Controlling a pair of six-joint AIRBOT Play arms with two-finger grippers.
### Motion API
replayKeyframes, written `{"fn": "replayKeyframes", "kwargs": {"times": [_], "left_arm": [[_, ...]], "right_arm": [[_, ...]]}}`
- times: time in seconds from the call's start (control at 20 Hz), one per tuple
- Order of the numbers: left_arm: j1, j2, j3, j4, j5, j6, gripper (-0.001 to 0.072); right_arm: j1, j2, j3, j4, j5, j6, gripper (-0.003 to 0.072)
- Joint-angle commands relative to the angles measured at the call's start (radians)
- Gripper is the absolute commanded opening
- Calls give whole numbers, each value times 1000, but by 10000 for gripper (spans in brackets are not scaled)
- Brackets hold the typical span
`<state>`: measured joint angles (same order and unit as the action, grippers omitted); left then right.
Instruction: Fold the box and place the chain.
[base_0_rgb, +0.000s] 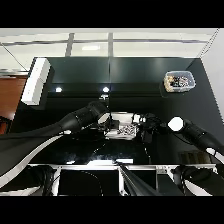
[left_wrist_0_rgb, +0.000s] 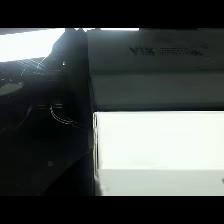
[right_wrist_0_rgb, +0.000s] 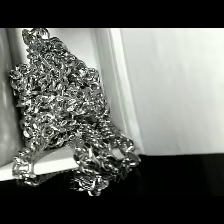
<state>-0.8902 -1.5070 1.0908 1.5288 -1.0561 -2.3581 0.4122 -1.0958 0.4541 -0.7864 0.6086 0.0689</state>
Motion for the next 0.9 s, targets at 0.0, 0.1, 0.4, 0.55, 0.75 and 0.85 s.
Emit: {"fn": "replayKeyframes", "kwargs": {"times": [0.0,0.1,0.4,0.55,0.75,0.85], "left_arm": [[0,0,0,0,0,0,27],[0,0,0,0,0,0,27],[0,0,0,0,0,0,27],[0,0,0,0,0,0,27],[0,0,0,0,0,0,27],[0,0,0,0,0,0,27]], "right_arm": [[1,0,0,0,13,10,111],[1,0,0,0,19,19,17],[-1,54,2,-23,26,182,17],[-1,132,24,-146,71,361,16],[-1,236,99,-301,227,558,16],[-1,276,164,-315,325,618,16]]}}
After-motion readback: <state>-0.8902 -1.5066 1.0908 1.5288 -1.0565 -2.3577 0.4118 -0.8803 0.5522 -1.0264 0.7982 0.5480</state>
